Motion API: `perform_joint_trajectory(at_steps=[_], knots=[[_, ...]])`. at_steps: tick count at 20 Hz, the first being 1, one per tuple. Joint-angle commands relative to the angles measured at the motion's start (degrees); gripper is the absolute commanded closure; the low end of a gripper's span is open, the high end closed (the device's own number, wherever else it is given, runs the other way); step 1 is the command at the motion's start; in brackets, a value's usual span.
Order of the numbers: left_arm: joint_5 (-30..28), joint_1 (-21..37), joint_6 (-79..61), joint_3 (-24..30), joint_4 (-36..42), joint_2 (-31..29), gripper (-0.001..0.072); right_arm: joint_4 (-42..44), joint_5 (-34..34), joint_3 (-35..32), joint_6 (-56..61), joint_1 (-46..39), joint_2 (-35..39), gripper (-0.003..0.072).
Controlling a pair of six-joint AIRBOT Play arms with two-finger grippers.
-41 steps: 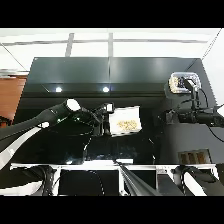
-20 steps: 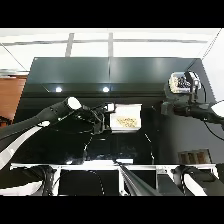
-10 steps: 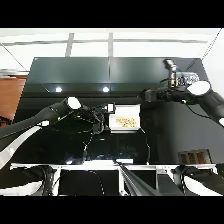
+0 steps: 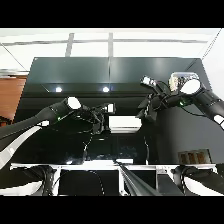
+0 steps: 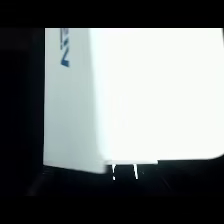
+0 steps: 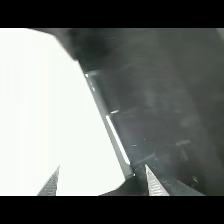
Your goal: Fold the box and place the chain.
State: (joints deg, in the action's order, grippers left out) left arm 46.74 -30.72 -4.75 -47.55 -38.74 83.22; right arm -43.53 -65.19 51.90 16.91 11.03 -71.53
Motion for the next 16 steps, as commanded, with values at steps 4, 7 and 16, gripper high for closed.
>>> perform_joint_trajectory(at_steps=[4, 7, 16], knots=[[0.0, 0.0, 0.0, 0.0, 0.0, 0.0, 0.0432, 0.4, -4.1, 0.0, -5.8, 3.3, 0.3, 0.0077], [0.0, 0.0, 0.0, 0.0, 0.0, 0.0, 0.0432, -0.3, -4.7, 0.0, -2.5, 3.6, 1.0, 0.0077], [0.0, 0.0, 0.0, 0.0, 0.0, 0.0, 0.0432, 2.4, 7.8, -6.9, -9.3, 6.2, 2.5, 0.0078]])
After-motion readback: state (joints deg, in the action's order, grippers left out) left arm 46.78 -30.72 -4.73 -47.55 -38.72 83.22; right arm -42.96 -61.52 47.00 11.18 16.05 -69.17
